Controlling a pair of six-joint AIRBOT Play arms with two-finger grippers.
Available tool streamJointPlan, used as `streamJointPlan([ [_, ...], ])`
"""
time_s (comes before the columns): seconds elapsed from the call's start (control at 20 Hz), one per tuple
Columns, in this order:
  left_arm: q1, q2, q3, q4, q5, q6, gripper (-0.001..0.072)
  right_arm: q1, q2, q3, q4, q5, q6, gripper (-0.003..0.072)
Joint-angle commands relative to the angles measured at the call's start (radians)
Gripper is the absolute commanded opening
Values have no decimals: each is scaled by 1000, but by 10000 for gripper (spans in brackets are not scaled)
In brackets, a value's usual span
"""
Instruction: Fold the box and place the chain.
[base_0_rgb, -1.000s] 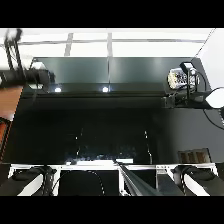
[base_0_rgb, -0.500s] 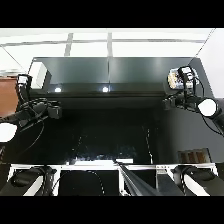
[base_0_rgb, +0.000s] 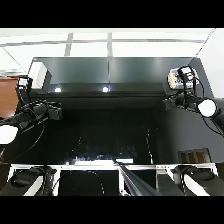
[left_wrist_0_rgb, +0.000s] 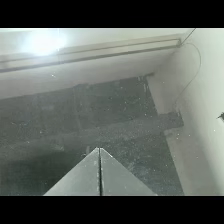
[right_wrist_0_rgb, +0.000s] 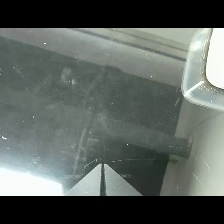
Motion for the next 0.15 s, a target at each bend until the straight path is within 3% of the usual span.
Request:
streamJointPlan([
  [0.0,0,1,-1,0,2,0,30,1,1,-1,-1,0,0,18],
  [0.1,0,1,-1,0,2,0,29,1,1,-1,-1,0,0,18],
])
